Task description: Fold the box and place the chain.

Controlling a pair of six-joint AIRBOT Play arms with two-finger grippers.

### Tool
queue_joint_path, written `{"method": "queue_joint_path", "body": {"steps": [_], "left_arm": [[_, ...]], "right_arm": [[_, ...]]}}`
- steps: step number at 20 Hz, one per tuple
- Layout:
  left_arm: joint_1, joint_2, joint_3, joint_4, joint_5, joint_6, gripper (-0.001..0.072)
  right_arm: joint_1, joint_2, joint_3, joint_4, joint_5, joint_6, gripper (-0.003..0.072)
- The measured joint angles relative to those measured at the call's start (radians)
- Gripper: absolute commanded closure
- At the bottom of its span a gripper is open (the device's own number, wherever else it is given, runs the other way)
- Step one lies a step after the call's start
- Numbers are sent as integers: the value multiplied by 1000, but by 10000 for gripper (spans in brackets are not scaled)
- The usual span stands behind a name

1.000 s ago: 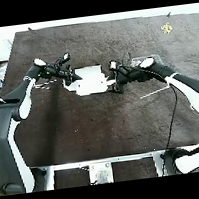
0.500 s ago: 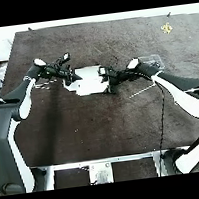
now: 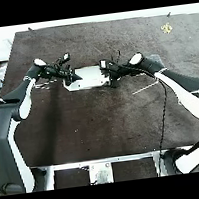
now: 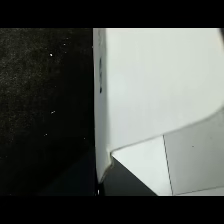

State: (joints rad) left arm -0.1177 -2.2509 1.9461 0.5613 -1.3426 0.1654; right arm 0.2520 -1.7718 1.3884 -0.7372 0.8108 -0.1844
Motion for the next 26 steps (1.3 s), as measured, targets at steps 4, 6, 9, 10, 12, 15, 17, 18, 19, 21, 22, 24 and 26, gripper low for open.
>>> {"method": "queue_joint_path", "body": {"steps": [4, 6, 9, 10, 12, 15, 17, 18, 19, 21, 22, 24, 26], "left_arm": [[0, 0, 0, 0, 0, 0, 698], [0, 0, 0, 0, 0, 0, 698], [0, 0, 0, 0, 0, 0, 698], [0, 0, 0, 0, 0, 0, 698], [0, 0, 0, 0, 0, 0, 698], [0, 0, 0, -1, 0, 0, 698], [0, 0, -1, -1, 0, 0, 698], [0, 0, -1, -1, 0, 0, 698], [0, 0, -1, -1, 0, 0, 698], [0, 0, -1, -1, 0, 0, 698], [0, 0, -1, -1, 0, 0, 698], [0, 0, -1, -1, 0, 0, 698], [0, 0, -1, -1, 0, 1, 698]], "right_arm": [[-30, -40, 76, 40, 41, 16, 10], [-39, -62, 110, 50, 73, 20, 10], [-57, -119, 175, 64, 151, 23, 10], [-63, -139, 198, 71, 176, 23, 10], [-76, -180, 250, 98, 229, 24, 10], [-84, -232, 319, 135, 291, 24, 10], [-83, -264, 351, 153, 329, 24, 11], [-82, -276, 360, 161, 338, 24, 11], [-82, -289, 367, 169, 349, 24, 11], [-79, -309, 375, 175, 361, 24, 12], [-77, -317, 378, 183, 367, 24, 12], [-73, -331, 381, 194, 377, 24, 11], [-73, -346, 383, 203, 382, 24, 12]]}}
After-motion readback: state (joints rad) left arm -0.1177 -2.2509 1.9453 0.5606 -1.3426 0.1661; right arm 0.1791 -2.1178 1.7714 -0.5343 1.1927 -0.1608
